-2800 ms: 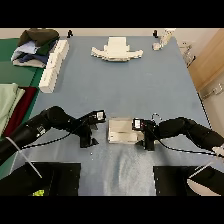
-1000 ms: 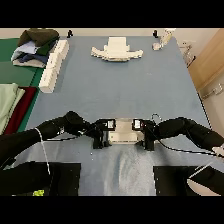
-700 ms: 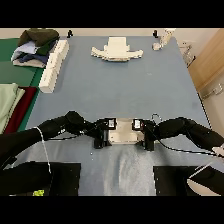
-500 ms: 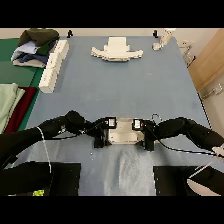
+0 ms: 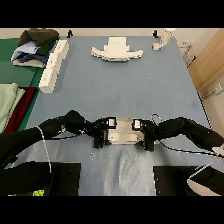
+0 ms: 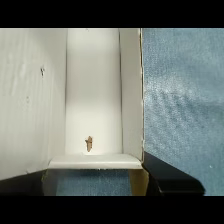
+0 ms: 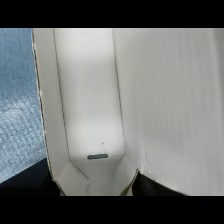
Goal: Fold the box.
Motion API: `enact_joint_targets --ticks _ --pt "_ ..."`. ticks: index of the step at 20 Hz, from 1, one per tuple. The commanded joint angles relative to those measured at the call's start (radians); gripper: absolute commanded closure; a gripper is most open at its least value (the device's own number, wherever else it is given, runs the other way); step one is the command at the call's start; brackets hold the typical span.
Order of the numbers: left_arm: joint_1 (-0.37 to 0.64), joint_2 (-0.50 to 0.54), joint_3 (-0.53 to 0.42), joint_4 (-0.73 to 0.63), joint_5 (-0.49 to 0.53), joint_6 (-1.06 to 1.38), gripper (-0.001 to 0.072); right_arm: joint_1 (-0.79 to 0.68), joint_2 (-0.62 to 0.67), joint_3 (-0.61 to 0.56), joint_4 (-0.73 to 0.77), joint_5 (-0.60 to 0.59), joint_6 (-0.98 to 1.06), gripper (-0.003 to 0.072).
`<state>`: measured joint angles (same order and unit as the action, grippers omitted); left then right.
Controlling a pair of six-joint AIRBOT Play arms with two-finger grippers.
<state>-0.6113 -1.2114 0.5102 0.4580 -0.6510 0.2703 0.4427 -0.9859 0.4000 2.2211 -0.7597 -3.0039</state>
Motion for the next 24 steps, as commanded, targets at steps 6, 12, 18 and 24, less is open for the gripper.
enact_joint_targets --ticks 6,12,18,24 --pt "0.000 -0.001 0.001 0.002 -0.005 0.001 0.0210 0.000 0.000 0.001 0.000 0.000 0.000 0.0173" --pt "0.000 -0.001 0.001 0.002 -0.005 0.002 0.0210 0.000 0.000 0.001 0.000 0.000 0.000 0.0173" --pt "0.000 -0.001 0.001 0.002 -0.005 0.002 0.0211 0.000 0.000 0.001 0.000 0.011 0.000 0.0174" --pt "0.000 -0.001 0.001 0.002 -0.005 0.002 0.0211 0.000 0.000 0.001 0.000 0.011 0.000 0.0152"
